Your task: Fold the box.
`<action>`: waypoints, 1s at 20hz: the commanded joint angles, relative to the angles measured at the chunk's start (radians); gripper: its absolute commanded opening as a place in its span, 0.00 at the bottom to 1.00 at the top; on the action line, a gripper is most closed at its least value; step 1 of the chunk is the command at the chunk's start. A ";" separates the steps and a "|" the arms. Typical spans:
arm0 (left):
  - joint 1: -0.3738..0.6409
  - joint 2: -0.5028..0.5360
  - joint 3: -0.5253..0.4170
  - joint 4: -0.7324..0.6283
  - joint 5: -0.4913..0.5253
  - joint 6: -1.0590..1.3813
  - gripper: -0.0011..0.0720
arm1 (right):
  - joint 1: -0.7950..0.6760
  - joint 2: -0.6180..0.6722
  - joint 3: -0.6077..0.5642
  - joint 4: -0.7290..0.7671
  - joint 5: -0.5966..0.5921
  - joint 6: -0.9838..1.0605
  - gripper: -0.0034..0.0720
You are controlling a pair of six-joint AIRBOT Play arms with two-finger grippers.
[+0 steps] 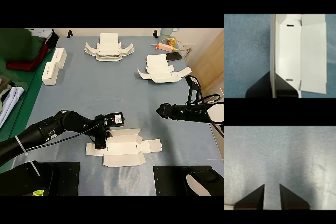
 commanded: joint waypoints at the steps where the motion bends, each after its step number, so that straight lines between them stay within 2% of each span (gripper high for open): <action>1: -0.002 -0.001 0.002 0.007 -0.022 -0.012 0.04 | 0.001 0.000 0.000 0.000 0.000 0.000 0.42; 10: -0.047 -0.058 0.002 0.003 -0.039 -0.012 0.04 | 0.001 0.000 0.000 0.000 0.001 0.000 0.42; 16: -0.058 -0.060 0.002 0.002 -0.031 -0.012 0.04 | 0.001 0.000 0.000 0.000 0.003 -0.001 0.42; 18: -0.056 -0.040 0.002 0.006 0.034 -0.011 0.03 | 0.001 0.000 0.000 0.000 0.004 -0.001 0.42; 20: -0.057 0.011 0.002 0.007 0.162 0.025 0.03 | 0.001 0.000 0.000 0.000 0.004 -0.001 0.42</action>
